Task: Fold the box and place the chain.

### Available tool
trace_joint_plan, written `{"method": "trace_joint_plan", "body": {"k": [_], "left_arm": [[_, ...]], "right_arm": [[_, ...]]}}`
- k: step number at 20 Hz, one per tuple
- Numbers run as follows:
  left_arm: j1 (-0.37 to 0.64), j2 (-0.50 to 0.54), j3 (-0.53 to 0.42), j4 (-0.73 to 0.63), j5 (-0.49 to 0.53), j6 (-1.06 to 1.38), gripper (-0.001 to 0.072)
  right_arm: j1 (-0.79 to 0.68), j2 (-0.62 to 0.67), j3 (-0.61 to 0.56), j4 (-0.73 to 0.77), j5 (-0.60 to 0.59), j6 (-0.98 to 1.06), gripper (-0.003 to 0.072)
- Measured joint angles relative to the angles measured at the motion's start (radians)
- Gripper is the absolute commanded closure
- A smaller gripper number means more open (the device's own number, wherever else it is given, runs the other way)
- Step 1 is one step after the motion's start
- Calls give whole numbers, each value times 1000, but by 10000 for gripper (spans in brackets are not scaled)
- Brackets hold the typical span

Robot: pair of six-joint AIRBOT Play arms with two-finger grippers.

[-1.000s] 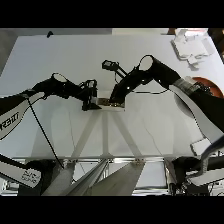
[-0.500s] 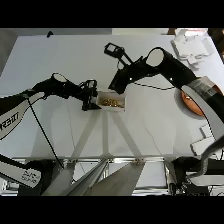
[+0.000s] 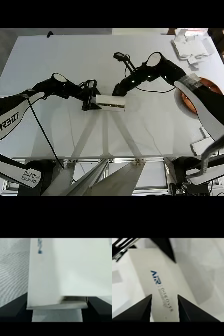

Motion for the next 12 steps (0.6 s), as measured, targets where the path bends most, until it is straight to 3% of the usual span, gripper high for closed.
{"method": "trace_joint_plan", "body": {"k": [1, 4, 12], "left_arm": [[0, 0, 0, 0, 0, 0, 392], [0, 0, 0, 0, 0, 0, 392], [0, 0, 0, 0, 0, 0, 392]], "right_arm": [[6, 0, 0, 7, 11, -36, 263], [34, 10, 0, 18, 0, -161, 240], [107, 39, 0, -80, -153, -285, 289]]}}
